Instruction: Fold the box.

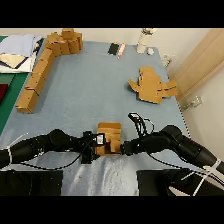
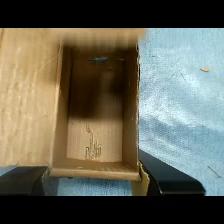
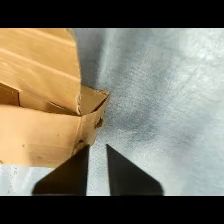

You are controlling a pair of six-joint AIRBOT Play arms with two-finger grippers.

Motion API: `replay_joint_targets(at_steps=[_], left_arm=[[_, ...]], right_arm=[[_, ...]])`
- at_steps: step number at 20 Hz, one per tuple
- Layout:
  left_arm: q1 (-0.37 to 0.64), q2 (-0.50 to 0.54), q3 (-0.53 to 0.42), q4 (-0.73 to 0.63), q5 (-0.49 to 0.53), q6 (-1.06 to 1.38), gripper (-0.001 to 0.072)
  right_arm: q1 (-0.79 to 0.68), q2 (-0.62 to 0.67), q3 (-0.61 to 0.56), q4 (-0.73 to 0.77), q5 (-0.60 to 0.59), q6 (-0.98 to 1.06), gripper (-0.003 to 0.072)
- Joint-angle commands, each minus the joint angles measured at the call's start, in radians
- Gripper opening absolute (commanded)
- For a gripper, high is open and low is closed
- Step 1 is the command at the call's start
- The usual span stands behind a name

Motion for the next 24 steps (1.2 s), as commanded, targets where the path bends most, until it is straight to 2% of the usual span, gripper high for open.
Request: replay_joint_targets(at_steps=[1, 6, 11, 14, 15, 16, 24], left_arm=[[-0.001, 0.0, 0.001, 0.0, 0.0, 0.0, 0.0466], [0.0, 0.0, 0.001, 0.0, 0.001, 0.0, 0.0466], [0.0, 0.0, 0.001, 0.0, 0.001, 0.0, 0.0466], [0.0, 0.0, 0.001, 0.0, 0.001, 0.0, 0.0466], [0.0, 0.0, 0.001, 0.0, 0.001, 0.0, 0.0466], [0.0, 0.0, 0.001, 0.0, 0.001, 0.0, 0.0466], [0.0, 0.0, 0.001, 0.0, 0.001, 0.0, 0.0466]], right_arm=[[0.005, 0.021, 0.017, 0.006, 0.002, 0.032, 0.0239], [0.003, 0.021, 0.042, 0.003, -0.009, 0.043, 0.0238], [0.003, 0.021, 0.054, -0.013, -0.091, 0.051, 0.0238], [0.004, 0.021, 0.054, -0.019, -0.095, 0.058, 0.0244], [0.004, 0.021, 0.054, -0.014, -0.096, 0.058, 0.0281], [0.004, 0.021, 0.054, -0.009, -0.096, 0.058, 0.0392], [0.004, 0.021, 0.071, 0.011, -0.097, 0.058, 0.0403]])
